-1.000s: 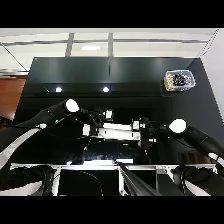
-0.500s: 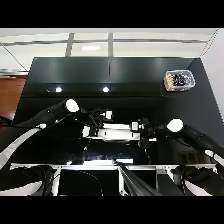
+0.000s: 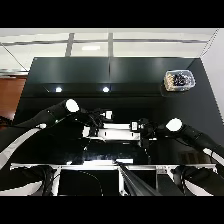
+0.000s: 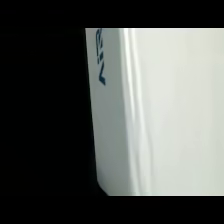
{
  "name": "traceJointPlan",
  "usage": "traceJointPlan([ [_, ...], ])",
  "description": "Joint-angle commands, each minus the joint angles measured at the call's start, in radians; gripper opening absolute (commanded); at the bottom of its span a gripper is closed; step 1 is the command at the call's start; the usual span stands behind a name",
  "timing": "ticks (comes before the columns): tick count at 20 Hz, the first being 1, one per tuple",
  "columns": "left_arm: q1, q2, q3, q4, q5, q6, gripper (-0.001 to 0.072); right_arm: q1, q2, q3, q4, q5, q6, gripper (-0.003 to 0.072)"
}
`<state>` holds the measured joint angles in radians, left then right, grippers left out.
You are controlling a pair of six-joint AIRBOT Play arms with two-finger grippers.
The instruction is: Fold the box and place the chain.
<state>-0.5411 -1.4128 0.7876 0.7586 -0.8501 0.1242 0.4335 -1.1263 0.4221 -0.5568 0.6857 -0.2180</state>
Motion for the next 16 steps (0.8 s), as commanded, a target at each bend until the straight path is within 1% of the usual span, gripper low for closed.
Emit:
traceJointPlan([
  [1,0.000,0.001,0.001,0.000,0.000,0.000,0.0025,-0.010,-0.001,-0.001,0.005,0.013,0.000,0.0687],
  [8,0.000,0.001,0.001,0.000,0.002,0.000,0.0025,-0.010,-0.004,-0.012,0.006,0.010,0.000,0.0687],
  [10,0.000,0.001,0.001,0.000,0.002,0.000,0.0025,-0.010,-0.004,-0.012,0.006,0.009,0.000,0.0668],
  [12,0.000,0.001,0.001,0.000,0.002,0.000,0.0025,-0.010,-0.004,-0.012,0.006,0.009,0.000,0.0668],
  [13,0.000,0.001,0.001,0.000,0.002,0.000,0.0025,-0.010,-0.004,-0.012,0.006,0.009,0.000,0.0591],
  [14,0.000,0.001,0.001,0.000,0.001,0.000,0.0025,-0.010,-0.004,-0.012,0.006,0.009,0.000,0.0488],
  [16,0.000,0.001,0.001,0.000,-0.003,-0.001,0.0025,-0.010,-0.004,-0.012,0.006,0.009,0.000,0.0488],
])
